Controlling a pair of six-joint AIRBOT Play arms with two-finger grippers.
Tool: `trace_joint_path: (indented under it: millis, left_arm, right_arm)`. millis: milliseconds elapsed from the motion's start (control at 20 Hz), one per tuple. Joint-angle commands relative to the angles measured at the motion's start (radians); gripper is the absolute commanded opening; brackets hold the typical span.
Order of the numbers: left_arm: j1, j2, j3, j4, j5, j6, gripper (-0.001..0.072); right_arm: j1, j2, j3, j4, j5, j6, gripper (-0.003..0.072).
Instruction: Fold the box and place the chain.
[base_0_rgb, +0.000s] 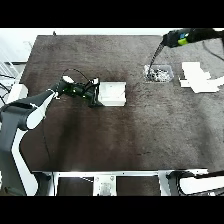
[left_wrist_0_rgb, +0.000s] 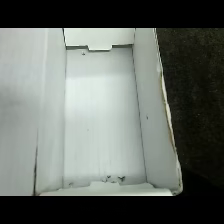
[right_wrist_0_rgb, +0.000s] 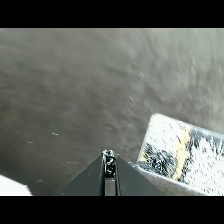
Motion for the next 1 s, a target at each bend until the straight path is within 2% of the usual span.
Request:
trace_joint_path:
  millis: [0,250,500,700,950]
  left_arm:
    - [0.0,0.0,0.0,0.0,0.0,0.0,0.0651]
    - [0.0,0.0,0.0,0.0,0.0,0.0,0.0651]
    - [0.0,0.0,0.0,0.0,0.0,0.0,0.0651]
    - [0.0,0.0,0.0,0.0,0.0,0.0,0.0651]
    - [0.0,0.0,0.0,0.0,0.0,0.0,0.0651]
  right_arm:
    - [0.057,0.138,0.001,-0.005,0.035,-0.024,0.0013]
    - [0.186,0.27,0.001,-0.043,0.073,-0.024,0.0012]
    - [0.316,0.294,-0.014,-0.091,0.12,-0.023,0.0013]
    - [0.364,0.294,-0.084,-0.089,0.111,-0.019,0.0013]
    - [0.424,0.293,-0.219,-0.072,0.023,-0.016,0.0013]
